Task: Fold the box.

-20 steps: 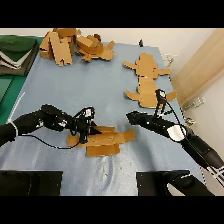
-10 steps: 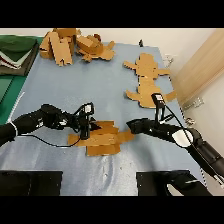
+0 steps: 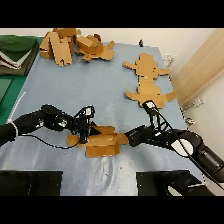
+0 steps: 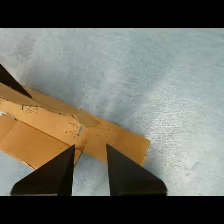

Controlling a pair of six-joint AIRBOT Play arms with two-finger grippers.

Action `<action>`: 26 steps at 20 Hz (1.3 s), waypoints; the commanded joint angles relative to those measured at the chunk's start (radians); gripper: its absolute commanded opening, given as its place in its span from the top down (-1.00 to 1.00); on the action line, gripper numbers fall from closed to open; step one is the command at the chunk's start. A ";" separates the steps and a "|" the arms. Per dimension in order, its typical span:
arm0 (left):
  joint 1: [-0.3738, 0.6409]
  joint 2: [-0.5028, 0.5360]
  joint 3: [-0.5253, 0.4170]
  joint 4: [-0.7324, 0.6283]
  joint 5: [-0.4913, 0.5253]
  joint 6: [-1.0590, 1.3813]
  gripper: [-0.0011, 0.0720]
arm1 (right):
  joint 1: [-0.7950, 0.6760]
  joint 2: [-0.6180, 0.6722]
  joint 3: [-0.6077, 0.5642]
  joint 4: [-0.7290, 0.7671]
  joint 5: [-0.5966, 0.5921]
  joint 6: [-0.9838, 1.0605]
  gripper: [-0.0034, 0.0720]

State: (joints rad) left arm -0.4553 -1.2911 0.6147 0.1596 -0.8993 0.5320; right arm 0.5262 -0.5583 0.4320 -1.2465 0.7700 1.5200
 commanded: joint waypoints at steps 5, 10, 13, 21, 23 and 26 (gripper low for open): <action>0.001 0.001 0.001 -0.003 0.009 0.003 0.93 | 0.169 0.003 0.001 -0.113 0.048 0.036 0.13; 0.001 0.001 0.001 -0.006 0.009 0.003 0.93 | 0.467 -0.012 0.000 -0.280 0.216 0.092 0.21; 0.001 0.001 0.001 -0.006 0.009 0.003 0.93 | 0.719 -0.024 -0.002 -0.386 0.258 0.235 0.21; 0.000 0.001 0.001 -0.006 0.006 0.002 0.93 | 0.886 -0.251 -0.017 -0.836 0.022 0.405 -0.49; 0.000 0.001 0.001 -0.006 0.006 0.002 0.93 | 0.885 -0.306 -0.011 -0.849 0.006 0.406 -0.49; 0.000 0.001 0.001 -0.005 0.007 0.002 0.93 | 0.875 -0.359 -0.011 -0.858 -0.004 0.420 -0.68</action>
